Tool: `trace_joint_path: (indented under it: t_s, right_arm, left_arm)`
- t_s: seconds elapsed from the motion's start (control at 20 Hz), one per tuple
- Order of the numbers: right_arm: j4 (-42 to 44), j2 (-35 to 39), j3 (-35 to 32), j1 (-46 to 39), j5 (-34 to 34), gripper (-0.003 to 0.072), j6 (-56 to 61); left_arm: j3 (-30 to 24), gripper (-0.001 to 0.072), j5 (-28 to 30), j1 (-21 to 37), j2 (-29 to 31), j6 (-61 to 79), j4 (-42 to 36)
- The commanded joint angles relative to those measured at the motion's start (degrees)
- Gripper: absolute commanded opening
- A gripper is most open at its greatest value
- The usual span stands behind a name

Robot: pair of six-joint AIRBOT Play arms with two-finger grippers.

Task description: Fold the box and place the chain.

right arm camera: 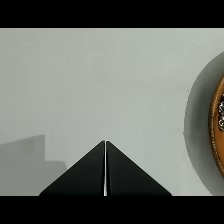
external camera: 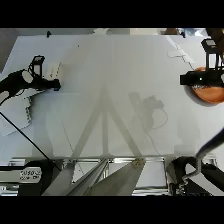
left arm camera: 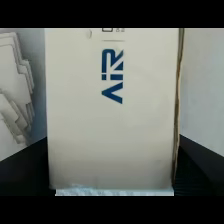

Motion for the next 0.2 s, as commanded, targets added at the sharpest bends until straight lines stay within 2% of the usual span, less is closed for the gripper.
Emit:
trace_joint_path:
  t_s: [0.0, 0.15]
  right_arm:
    - [0.02, 0.04, 0.02, -0.04, 0.02, 0.0010, 0.02]
    - [0.02, 0.04, 0.02, -0.04, 0.02, 0.0010, 0.02]
  left_arm:
    - [0.02, 0.0708, -2.58, 0.04, 1.38, 0.52, -0.04]
    - [0.02, 0.0708, -3.26, 0.02, 4.70, 0.81, -0.04]
